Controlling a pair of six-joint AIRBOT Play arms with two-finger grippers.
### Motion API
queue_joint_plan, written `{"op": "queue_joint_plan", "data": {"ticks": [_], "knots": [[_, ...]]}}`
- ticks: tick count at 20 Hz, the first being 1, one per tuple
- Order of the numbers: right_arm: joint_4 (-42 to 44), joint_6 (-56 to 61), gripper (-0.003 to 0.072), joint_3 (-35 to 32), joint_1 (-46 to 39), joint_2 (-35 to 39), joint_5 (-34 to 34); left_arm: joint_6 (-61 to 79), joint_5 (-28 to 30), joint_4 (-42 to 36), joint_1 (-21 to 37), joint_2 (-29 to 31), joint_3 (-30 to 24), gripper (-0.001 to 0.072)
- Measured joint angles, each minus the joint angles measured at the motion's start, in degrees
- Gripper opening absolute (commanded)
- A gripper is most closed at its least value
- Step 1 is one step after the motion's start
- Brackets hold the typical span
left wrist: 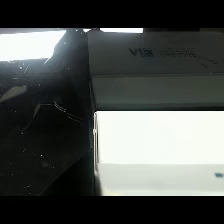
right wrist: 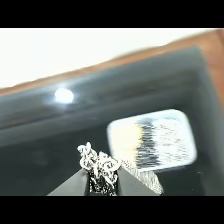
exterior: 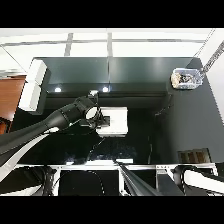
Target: Fold the box and place the chain.
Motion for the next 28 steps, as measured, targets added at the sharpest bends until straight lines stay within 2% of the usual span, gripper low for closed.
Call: {"op": "queue_joint_plan", "data": {"ticks": [4,7,12,21,28], "knots": [[9.33,-1.53,0.0007,-0.37,0.02,6.82,2.16,0.00,0.02,0.00,0.00,-0.02,0.00,0.0026],[14.73,-2.12,0.0007,-0.44,1.01,9.29,4.72,0.00,0.04,0.02,0.00,-0.02,0.00,0.0027],[19.76,-2.54,0.0007,-2.19,9.07,10.62,9.42,0.00,0.04,0.00,0.00,0.00,0.00,0.0027],[21.75,-3.10,0.0007,-6.69,23.89,10.88,12.46,0.00,0.09,0.02,0.00,-0.02,0.00,0.0027],[22.99,-3.06,0.0007,-11.50,33.20,10.80,9.05,0.02,0.15,0.04,0.00,0.00,0.00,0.0027]]}}
